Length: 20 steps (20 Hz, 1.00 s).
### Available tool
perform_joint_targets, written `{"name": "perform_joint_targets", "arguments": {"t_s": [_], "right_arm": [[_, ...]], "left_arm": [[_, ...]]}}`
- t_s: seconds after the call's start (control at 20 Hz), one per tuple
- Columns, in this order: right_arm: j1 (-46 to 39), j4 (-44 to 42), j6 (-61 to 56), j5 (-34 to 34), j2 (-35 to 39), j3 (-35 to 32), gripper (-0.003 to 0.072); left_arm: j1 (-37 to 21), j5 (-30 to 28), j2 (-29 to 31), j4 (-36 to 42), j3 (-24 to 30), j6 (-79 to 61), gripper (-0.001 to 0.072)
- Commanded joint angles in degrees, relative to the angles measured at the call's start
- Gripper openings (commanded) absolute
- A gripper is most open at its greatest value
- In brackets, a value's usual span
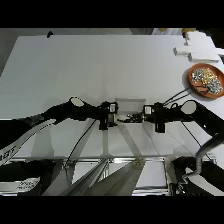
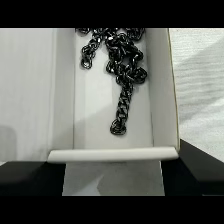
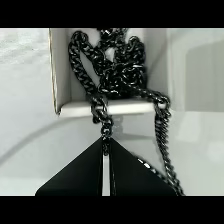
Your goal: Fold the box and place the chain.
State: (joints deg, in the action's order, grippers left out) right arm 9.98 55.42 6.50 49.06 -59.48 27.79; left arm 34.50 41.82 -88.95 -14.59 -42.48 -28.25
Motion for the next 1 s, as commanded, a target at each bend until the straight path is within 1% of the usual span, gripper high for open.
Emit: {"name": "perform_joint_targets", "arguments": {"t_s": [0.0,0.1,0.2,0.35,0.45,0.55,0.65,0.8,0.95], "right_arm": [[0.02,2.45,-2.25,1.09,8.17,0.04,0.0017],[0.02,2.16,-2.36,2.97,13.49,0.07,0.0017],[0.00,0.26,-7.65,5.42,17.66,0.90,0.0017],[0.02,-3.96,-15.76,15.74,18.51,8.17,0.0017],[0.02,-8.07,-18.97,18.71,18.51,12.57,0.0017],[0.02,-14.86,-20.35,18.62,18.51,14.45,0.0017],[0.44,-20.98,-20.50,18.51,18.51,14.53,0.0017],[5.44,-22.43,-23.10,15.43,17.88,14.53,0.0017],[12.39,-21.14,-23.26,12.74,14.27,14.53,0.0017]], "left_arm": [[0.00,0.00,-0.02,0.00,-0.02,0.00,0.0072],[0.00,0.00,-0.02,0.00,-0.02,0.00,0.0072],[0.00,0.00,-0.02,-0.02,-0.02,0.00,0.0072],[0.00,0.00,-0.02,0.00,-0.02,0.00,0.0072],[0.00,0.00,-0.02,-0.02,-0.02,0.00,0.0072],[0.00,0.00,-0.02,0.00,-0.02,0.00,0.0072],[0.00,0.00,-0.02,-0.02,-0.02,0.00,0.0072],[0.00,0.00,-0.02,0.00,-0.02,0.00,0.0072],[0.00,0.00,-0.02,-0.02,-0.02,0.00,0.0072]]}}
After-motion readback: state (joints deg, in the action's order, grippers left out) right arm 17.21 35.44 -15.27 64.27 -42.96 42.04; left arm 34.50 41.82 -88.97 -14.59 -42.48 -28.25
